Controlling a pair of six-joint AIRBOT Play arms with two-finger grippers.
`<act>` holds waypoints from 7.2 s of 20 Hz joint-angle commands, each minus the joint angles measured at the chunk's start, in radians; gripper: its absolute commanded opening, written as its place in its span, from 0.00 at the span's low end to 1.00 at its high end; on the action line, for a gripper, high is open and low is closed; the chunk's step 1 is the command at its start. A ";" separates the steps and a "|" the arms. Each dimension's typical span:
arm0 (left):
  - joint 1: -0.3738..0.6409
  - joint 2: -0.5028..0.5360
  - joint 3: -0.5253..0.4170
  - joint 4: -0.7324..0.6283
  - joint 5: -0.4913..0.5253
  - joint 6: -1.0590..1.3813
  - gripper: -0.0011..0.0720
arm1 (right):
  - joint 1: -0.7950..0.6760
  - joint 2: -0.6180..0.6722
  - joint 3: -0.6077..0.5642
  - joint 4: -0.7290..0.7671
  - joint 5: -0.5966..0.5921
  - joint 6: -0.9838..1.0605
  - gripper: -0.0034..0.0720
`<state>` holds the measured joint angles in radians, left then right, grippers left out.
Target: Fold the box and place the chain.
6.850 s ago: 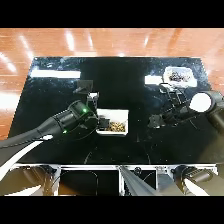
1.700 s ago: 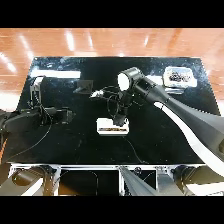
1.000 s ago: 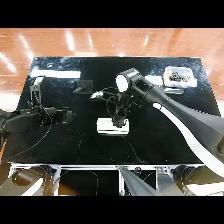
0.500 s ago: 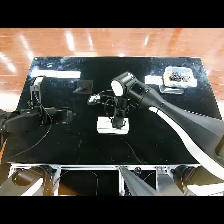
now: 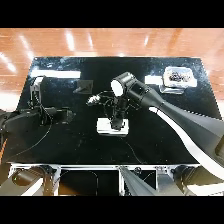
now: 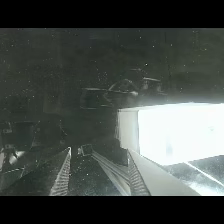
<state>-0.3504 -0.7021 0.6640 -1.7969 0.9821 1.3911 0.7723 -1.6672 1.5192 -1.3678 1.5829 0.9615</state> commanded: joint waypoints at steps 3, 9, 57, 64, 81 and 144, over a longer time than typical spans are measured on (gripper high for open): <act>0.000 -0.001 0.000 0.000 0.000 0.000 0.65 | 0.000 0.000 0.001 0.005 -0.005 0.018 0.62; 0.000 -0.001 0.000 0.000 0.000 0.000 0.65 | 0.000 0.008 0.002 0.005 -0.029 0.046 0.62; -0.001 -0.001 0.000 -0.006 0.015 0.000 0.65 | -0.161 0.542 -0.654 0.393 -0.817 0.930 0.09; -0.002 -0.001 0.000 -0.019 0.012 0.000 0.65 | -0.153 0.587 -0.864 0.590 -0.911 0.867 0.09; -0.002 -0.029 0.000 -0.027 0.009 0.000 0.65 | -0.140 0.475 -0.864 0.834 -0.857 0.596 0.09; -0.144 -0.229 0.189 -0.012 0.176 0.869 0.79 | -0.586 0.700 -0.792 0.540 -0.504 0.424 0.09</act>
<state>-0.4690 -0.8856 0.8242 -1.8210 1.0843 2.0163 0.2035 -0.9737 0.7273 -0.7704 1.0576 1.3865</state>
